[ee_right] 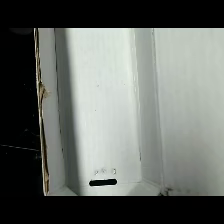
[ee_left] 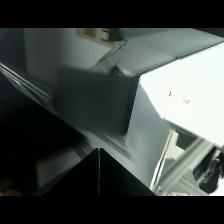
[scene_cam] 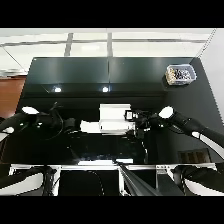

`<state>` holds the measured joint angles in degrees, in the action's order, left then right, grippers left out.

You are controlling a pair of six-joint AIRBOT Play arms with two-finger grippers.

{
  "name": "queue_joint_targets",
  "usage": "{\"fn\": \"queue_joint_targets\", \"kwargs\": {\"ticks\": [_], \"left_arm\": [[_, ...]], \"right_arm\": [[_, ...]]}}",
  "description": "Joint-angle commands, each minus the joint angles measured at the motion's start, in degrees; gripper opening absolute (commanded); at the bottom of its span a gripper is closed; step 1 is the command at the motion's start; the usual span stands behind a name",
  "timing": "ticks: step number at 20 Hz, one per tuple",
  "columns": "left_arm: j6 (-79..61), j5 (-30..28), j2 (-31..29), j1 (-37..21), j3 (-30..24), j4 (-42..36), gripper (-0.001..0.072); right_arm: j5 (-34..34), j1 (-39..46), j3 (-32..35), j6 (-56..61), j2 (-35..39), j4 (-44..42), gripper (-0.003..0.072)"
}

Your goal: Fold the box and place the chain.

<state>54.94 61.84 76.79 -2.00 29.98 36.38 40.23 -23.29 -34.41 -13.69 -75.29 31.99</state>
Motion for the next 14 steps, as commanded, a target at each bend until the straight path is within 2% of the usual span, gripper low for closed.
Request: {"fn": "queue_joint_targets", "kwargs": {"ticks": [1, 5, 7, 8, 9, 10, 14], "left_arm": [[0.63, -2.93, 1.20, 7.87, 2.21, -2.16, 0.0026], [0.59, 1.79, 1.20, 10.54, 6.36, -2.23, 0.0044], [0.59, 4.35, 1.20, 10.54, 8.39, -2.34, 0.0257], [0.59, 5.20, 1.20, 10.56, 9.31, -2.38, 0.0438], [0.59, 5.77, 1.20, 10.67, 9.97, -2.45, 0.0588], [0.59, 5.97, 1.20, 11.17, 10.60, -2.43, 0.0616], [0.81, 5.16, 1.20, 16.39, 12.94, -1.77, 0.0614]], "right_arm": [[0.02, -0.04, -0.04, 0.00, -0.02, 0.00, 0.0166], [0.02, -0.04, -0.04, 0.00, -0.02, 0.00, 0.0167], [0.02, -0.04, -0.07, 0.00, -0.02, 0.00, 0.0166], [0.02, -0.04, -0.04, 0.00, -0.02, 0.00, 0.0167], [0.02, -0.04, -0.04, 0.00, -0.02, 0.00, 0.0166], [0.02, -0.04, -0.04, -0.02, -0.02, 0.00, 0.0166], [0.02, -0.04, -0.04, 0.00, -0.02, 0.00, 0.0166]]}}
